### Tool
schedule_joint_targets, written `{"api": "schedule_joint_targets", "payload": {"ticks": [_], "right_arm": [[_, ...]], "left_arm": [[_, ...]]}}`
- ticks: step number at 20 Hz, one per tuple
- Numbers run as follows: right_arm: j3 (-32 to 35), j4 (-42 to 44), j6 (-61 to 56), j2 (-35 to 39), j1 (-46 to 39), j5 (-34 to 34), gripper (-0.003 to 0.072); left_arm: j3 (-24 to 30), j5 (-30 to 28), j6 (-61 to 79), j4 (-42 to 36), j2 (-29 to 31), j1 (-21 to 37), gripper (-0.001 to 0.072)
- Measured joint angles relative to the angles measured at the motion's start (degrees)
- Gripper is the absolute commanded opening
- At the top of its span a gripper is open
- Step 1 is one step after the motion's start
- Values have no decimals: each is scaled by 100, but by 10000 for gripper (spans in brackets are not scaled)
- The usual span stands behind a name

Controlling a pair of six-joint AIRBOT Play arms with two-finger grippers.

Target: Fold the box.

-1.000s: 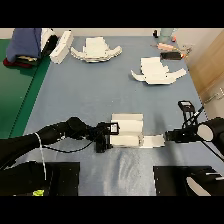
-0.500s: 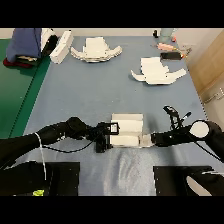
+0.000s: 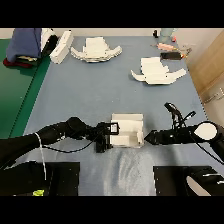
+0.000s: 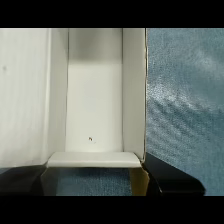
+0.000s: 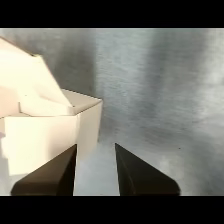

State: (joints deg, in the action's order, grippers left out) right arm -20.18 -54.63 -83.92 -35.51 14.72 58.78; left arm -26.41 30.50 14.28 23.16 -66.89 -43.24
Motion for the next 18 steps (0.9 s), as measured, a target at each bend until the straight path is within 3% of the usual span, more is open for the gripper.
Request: {"api": "schedule_joint_targets", "payload": {"ticks": [12,18], "right_arm": [[-105,518,155,-459,315,-271,385],[-828,-1187,-1928,-997,1600,-382,384]], "left_arm": [[0,0,0,0,0,0,545],[0,-2,0,-2,0,0,545]]}}
